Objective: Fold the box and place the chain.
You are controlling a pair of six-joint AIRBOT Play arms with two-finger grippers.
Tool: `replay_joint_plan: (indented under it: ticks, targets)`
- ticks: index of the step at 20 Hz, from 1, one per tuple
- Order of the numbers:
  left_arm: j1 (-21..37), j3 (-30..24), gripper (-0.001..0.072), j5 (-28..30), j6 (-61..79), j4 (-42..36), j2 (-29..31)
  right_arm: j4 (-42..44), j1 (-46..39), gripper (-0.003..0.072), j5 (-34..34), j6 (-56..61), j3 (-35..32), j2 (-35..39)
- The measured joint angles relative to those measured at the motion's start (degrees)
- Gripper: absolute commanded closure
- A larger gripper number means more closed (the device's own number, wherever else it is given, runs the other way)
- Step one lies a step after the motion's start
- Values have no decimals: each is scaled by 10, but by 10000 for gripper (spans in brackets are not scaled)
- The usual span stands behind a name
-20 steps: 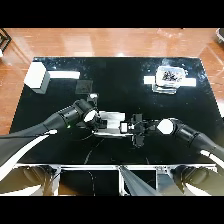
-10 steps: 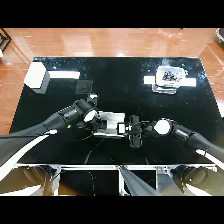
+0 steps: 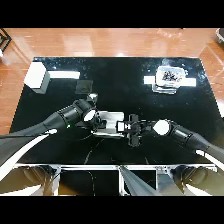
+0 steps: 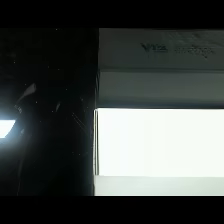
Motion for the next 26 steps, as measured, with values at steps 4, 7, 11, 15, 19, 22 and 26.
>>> replay_joint_plan:
  ticks: [4,7,11,15,19,22,26]
  targets:
    - [0,0,688,0,0,-2,0,-13,-1,457,1,13,0,0]
    - [0,0,688,0,0,-2,0,-37,-4,457,7,37,0,0]
    - [0,0,688,0,0,-2,0,-54,-7,458,13,52,0,0]
    - [0,0,688,-1,0,-2,0,-33,-6,459,13,57,0,0]
    - [0,0,689,-3,0,-1,0,-5,8,458,-5,58,0,-3]
    - [0,0,688,-2,0,1,-1,23,17,459,-28,58,0,-10]
    - [0,0,688,-2,0,0,-1,51,22,458,-43,58,0,-17]
